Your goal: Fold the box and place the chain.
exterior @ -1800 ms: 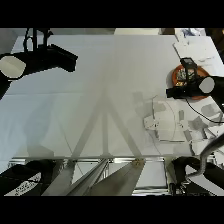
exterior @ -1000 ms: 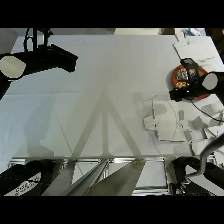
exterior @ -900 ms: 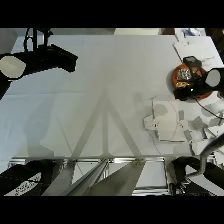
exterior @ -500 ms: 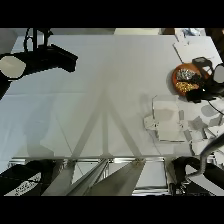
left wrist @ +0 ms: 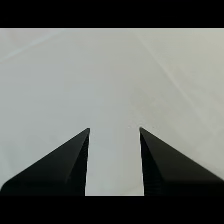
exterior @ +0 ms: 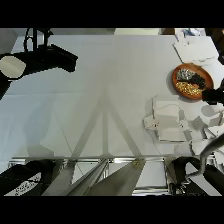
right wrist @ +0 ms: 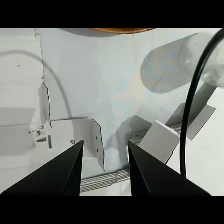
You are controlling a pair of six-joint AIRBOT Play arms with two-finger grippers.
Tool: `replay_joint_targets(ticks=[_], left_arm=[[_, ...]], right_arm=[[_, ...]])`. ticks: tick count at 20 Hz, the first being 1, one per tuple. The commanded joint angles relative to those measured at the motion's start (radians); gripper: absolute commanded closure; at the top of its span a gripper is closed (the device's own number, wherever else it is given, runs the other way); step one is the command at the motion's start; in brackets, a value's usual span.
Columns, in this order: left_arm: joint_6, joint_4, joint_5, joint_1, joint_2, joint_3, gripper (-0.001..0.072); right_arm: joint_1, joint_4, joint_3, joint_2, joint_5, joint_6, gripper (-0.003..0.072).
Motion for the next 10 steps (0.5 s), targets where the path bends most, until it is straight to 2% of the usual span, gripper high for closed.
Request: replay_joint_targets(ticks=[1,4,6,10], left_arm=[[0.000,0.000,0.000,0.000,-0.001,0.000,0.0371],[0.000,0.000,0.000,0.000,-0.001,0.000,0.0371],[0.000,0.000,0.000,0.000,-0.001,0.000,0.0371],[0.000,0.000,0.000,0.000,-0.001,0.000,0.0371]], right_arm=[[-0.049,0.028,0.001,0.012,0.026,-0.036,0.0368],[-0.109,0.028,-0.001,0.012,0.041,-0.063,0.0365],[-0.165,0.041,-0.008,0.012,0.071,-0.083,0.0323],[-0.292,0.130,-0.013,0.010,0.097,-0.165,0.0323]])
